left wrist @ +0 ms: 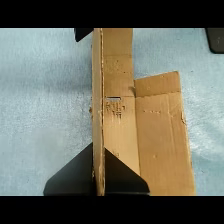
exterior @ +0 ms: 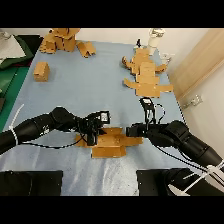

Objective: Fold the box.

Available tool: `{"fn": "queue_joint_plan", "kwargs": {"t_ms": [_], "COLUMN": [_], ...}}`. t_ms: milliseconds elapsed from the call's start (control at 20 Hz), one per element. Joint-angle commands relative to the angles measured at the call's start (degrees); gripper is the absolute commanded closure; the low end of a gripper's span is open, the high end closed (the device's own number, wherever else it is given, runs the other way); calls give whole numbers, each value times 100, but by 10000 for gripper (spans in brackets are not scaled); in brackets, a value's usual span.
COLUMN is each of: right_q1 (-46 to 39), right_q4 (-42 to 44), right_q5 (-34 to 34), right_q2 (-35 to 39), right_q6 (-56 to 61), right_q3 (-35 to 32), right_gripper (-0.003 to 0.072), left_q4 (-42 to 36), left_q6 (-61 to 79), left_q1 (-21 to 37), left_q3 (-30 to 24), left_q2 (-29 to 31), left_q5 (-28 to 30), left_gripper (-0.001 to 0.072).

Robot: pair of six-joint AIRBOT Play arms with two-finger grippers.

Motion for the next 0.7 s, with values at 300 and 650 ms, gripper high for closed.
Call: {"fn": "queue_joint_plan", "kwargs": {"t_ms": [300, 650], "right_q1": [4, 4], "right_q4": [0, 0], "right_q5": [9, 9], "right_q2": [0, 0], "right_q6": [-2, -4], "right_q3": [-2, -2], "right_gripper": [684, 684], "left_q4": [181, 192], "left_q6": [-140, -142], "left_q1": [9, 238], "left_q3": [9, 9], "left_q2": [-11, -11], "left_q5": [-162, -85], "left_gripper": [699, 699]}}
